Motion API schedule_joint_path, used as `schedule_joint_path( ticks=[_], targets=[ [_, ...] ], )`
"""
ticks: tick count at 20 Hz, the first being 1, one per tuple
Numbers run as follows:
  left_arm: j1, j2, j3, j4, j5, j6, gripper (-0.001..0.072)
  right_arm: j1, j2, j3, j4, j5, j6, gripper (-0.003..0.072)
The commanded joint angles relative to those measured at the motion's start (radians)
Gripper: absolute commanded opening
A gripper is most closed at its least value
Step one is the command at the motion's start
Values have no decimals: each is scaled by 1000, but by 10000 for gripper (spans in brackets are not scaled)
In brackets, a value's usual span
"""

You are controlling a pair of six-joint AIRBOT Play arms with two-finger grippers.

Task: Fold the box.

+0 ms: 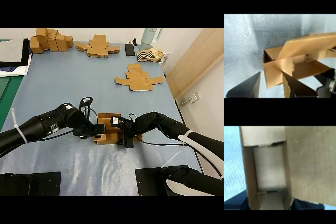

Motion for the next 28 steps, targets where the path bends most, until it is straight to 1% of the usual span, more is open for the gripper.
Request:
schedule_joint_path(
  ticks=[1,4,7,11,14,17,20,26,27,28],
  targets=[
    [-27,-47,38,34,-38,-44,428,0,0,1,0,0,0,439],
    [-40,-115,98,50,-91,-57,428,0,0,1,0,0,0,438],
    [-40,-143,138,90,-145,-120,429,0,0,1,0,0,0,438],
    [-64,-176,197,108,-155,-135,428,0,0,1,0,0,0,438],
    [-87,-241,254,135,-236,-138,429,0,0,1,0,0,0,438],
    [-103,-296,295,142,-268,-137,428,0,0,1,0,0,0,438],
    [-102,-315,307,146,-299,-138,428,0,0,1,0,0,0,438],
    [-102,-344,307,148,-276,-148,424,0,0,1,0,0,0,438],
    [-102,-344,307,154,-272,-147,397,0,0,1,0,0,0,438],
    [-102,-344,307,161,-267,-148,397,0,0,1,0,0,0,438]
  ],
)
